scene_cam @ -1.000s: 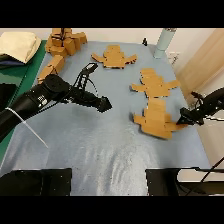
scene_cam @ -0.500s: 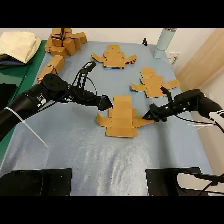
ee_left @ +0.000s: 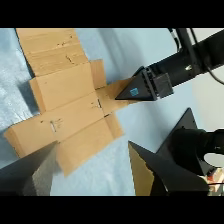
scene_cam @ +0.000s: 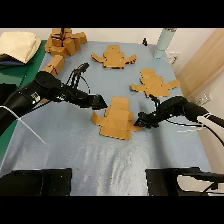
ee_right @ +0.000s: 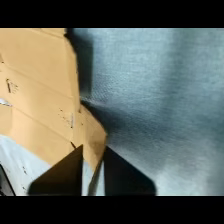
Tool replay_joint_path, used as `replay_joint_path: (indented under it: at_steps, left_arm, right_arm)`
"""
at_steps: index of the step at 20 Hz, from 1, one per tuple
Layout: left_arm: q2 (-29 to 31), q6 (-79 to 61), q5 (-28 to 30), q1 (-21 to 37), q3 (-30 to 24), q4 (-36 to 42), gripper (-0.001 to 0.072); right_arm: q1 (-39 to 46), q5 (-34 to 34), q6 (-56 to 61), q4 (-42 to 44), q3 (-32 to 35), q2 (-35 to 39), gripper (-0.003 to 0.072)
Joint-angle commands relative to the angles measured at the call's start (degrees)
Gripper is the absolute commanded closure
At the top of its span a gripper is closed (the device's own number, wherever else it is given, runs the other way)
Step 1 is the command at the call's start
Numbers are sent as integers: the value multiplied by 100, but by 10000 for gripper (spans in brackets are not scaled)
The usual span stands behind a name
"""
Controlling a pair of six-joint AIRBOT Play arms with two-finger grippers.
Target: Fold the box.
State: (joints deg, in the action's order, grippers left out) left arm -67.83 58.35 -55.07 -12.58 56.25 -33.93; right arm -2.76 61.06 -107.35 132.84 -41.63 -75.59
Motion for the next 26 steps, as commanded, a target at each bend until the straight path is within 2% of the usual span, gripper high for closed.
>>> replay_joint_path:
  at_steps: [1, 3, 5, 7, 11, 13, 15, 16, 17, 18, 21, 24, 26]
  left_arm:
    - [-2, 170, -201, 42, 7, 184, 22]
    - [-4, 170, -190, 87, 7, 138, 21]
    - [-46, 201, -155, 254, 7, -94, 22]
    - [-216, 278, -306, 483, 4, -372, 22]
    - [-844, 271, -468, 835, 7, -315, 23]
    - [-1270, 214, -459, 837, 7, -297, 23]
    - [-1611, -142, -492, 826, 9, 72, 23]
    - [-1764, -518, -540, 826, 13, 474, 46]
    - [-1897, -911, -605, 826, 26, 820, 166]
    - [-2050, -1189, -734, 813, 63, 1043, 254]
    - [-2435, -1652, -1475, 791, 310, 1126, 252]
    - [-2500, -2083, -2321, 791, 540, 1250, 253]
    - [-2500, -2103, -2586, 796, 625, 1250, 254]
  right_arm:
    - [-94, -216, -234, 151, 4, -50, 680]
    - [-144, -101, -1117, 636, 4, 0, 681]
    - [-393, -4, -1408, 625, 127, 221, 682]
    - [-673, -201, -1572, 623, 525, 658, 682]
    - [-1215, -852, -1633, 577, 1222, 1620, 682]
    - [-1401, -957, -1611, 568, 1272, 1926, 682]
    - [-1499, -977, -1611, 568, 1272, 2059, 682]
    - [-1510, -960, -1611, 562, 1272, 2065, 682]
    - [-1510, -962, -1611, 562, 1272, 2065, 681]
    - [-1510, -964, -1609, 562, 1272, 2065, 681]
    - [-1510, -973, -1609, 555, 1272, 2063, 681]
    - [-1510, -970, -1574, 487, 1272, 2059, 681]
    - [-1510, -968, -1543, 446, 1272, 2055, 681]
